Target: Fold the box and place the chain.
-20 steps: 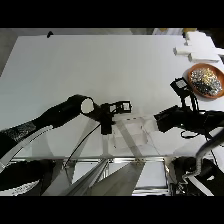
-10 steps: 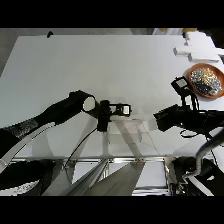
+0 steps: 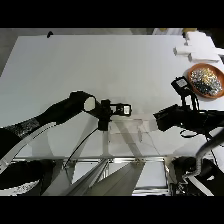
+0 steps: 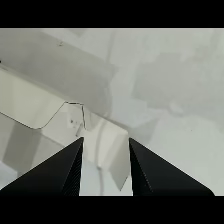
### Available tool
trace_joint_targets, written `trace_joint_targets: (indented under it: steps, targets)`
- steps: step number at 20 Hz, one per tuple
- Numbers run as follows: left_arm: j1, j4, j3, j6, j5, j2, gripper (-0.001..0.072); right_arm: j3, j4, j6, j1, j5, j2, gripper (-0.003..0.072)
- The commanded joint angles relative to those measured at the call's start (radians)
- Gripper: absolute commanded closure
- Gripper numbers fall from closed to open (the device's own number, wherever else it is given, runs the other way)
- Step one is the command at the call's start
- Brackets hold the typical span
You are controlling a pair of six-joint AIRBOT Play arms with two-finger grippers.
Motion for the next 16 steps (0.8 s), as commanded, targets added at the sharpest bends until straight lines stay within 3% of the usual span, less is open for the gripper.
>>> trace_joint_targets:
  steps: [1,16]
  targets:
    - [-0.003,-0.018,0.0,0.0,0.031,0.0,0.0699,-0.001,0.0,0.0,0.001,0.0,-0.001,0.037]
    - [-0.003,-0.059,0.0,-0.001,0.045,-0.008,0.0699,-0.002,0.0,0.0,0.001,0.008,-0.001,0.037]
